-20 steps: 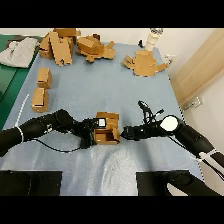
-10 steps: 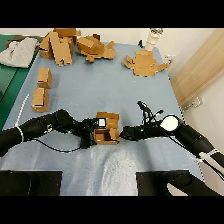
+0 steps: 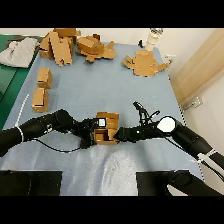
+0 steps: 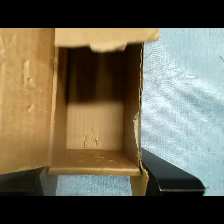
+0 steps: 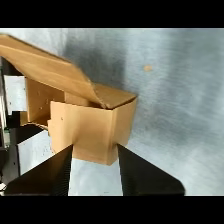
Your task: Fold the box.
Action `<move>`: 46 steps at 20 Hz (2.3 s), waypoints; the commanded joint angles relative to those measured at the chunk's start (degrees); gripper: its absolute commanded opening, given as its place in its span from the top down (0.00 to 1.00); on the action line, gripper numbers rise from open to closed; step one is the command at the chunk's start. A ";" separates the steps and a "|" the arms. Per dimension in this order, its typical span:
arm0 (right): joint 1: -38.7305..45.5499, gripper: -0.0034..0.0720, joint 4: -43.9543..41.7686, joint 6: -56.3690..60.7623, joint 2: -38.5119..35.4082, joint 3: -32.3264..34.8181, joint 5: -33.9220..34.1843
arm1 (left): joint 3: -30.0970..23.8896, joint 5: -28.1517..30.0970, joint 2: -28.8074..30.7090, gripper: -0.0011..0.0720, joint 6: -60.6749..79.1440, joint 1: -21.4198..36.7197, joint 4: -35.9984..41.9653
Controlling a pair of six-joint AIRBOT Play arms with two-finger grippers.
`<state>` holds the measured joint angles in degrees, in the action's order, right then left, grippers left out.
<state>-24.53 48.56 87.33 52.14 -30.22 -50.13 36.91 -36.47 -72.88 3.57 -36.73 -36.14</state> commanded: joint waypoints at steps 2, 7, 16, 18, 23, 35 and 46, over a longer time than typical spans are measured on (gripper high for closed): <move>-6.45 0.35 15.15 13.49 3.61 -3.19 0.98 | 0.04 0.02 0.02 0.43 0.02 -0.02 0.00; -15.23 0.36 33.68 30.91 8.22 -10.93 -2.29 | 0.04 -0.02 0.02 0.43 0.02 -0.02 0.00; -23.23 0.33 39.98 45.40 20.52 -22.21 -8.72 | 0.04 0.02 0.02 0.44 0.02 -0.02 0.00; -23.43 0.26 40.15 47.65 22.58 -23.91 -12.02 | 0.04 0.02 0.02 0.43 0.02 -0.02 0.00; -23.34 0.26 41.97 52.02 23.26 -24.41 -16.63 | 0.04 0.02 0.02 0.43 0.00 -0.02 0.00; -24.26 0.95 39.41 56.83 28.83 -24.44 -18.99 | 0.04 -0.02 0.02 0.43 0.02 -0.02 0.02; -25.18 0.42 42.58 56.92 23.28 -27.15 -23.63 | 0.04 0.02 0.02 0.44 0.02 -0.02 0.13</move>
<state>-49.67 88.25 144.05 77.71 -56.38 -71.13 36.91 -36.69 -72.88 3.51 -36.75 -35.94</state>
